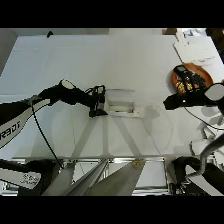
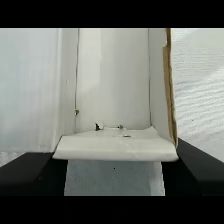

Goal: Fold the box and place the chain.

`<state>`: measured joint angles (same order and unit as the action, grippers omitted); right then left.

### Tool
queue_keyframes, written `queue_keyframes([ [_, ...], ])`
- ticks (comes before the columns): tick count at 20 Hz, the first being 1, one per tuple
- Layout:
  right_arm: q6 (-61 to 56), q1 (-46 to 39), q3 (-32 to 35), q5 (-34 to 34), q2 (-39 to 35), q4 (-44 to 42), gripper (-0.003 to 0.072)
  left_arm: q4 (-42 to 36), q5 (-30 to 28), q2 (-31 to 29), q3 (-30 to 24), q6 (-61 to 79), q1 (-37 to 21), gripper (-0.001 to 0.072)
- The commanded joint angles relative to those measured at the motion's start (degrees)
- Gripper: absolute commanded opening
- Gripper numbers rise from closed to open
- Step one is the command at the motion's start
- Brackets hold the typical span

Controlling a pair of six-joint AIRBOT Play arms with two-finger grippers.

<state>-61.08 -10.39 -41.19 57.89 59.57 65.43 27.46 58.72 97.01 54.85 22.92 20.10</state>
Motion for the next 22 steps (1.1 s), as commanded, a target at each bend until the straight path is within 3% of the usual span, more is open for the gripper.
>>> queue_keyframes([
  [1,0.6,-0.6,0.2,1.1,6.5,-7.3,0.0005,0.0,0.0,0.0,0.0,0.0,0.0,0.0257],
  [5,2.9,-0.6,0.8,1.0,11.9,-10.1,0.0004,0.0,0.0,0.0,0.0,0.0,0.0,0.0257],
  [9,10.7,-0.6,4.2,1.0,15.0,-22.3,0.0003,0.0,0.0,0.0,0.0,0.0,0.0,0.0257],
  [22,15.1,-0.6,5.1,2.9,15.3,-29.9,0.0004,0.0,0.0,0.0,0.0,0.0,0.0,0.0257],
])
